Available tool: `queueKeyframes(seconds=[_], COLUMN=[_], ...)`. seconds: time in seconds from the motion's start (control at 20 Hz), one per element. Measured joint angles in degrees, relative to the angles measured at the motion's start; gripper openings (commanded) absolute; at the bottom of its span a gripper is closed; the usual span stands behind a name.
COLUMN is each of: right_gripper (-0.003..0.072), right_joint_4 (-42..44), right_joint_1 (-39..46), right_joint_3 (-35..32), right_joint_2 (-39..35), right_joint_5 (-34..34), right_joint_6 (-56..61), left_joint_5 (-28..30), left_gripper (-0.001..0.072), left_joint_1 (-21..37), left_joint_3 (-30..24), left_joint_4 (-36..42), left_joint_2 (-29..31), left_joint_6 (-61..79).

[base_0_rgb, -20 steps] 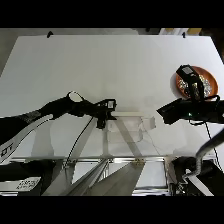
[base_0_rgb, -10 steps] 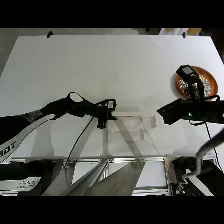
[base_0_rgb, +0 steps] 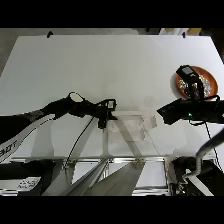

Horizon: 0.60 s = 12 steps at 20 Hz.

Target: Fold the box and place the chain.

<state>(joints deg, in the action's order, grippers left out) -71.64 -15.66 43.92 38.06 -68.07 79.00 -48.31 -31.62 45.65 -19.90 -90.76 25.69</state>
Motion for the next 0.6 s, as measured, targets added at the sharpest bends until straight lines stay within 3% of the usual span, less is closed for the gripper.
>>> queueKeyframes(seconds=[0.6], right_gripper=[0.0296], right_joint_4=[-0.3], right_joint_1=[0.0], right_joint_3=[0.0], right_joint_2=[0.0], right_joint_5=[0.0], right_joint_6=[-0.6], left_joint_5=[0.1], left_gripper=[0.0012], left_joint_1=[0.0], left_joint_3=[0.0], left_joint_4=[-0.2], left_joint_2=[-0.1], left_joint_6=[-0.1])
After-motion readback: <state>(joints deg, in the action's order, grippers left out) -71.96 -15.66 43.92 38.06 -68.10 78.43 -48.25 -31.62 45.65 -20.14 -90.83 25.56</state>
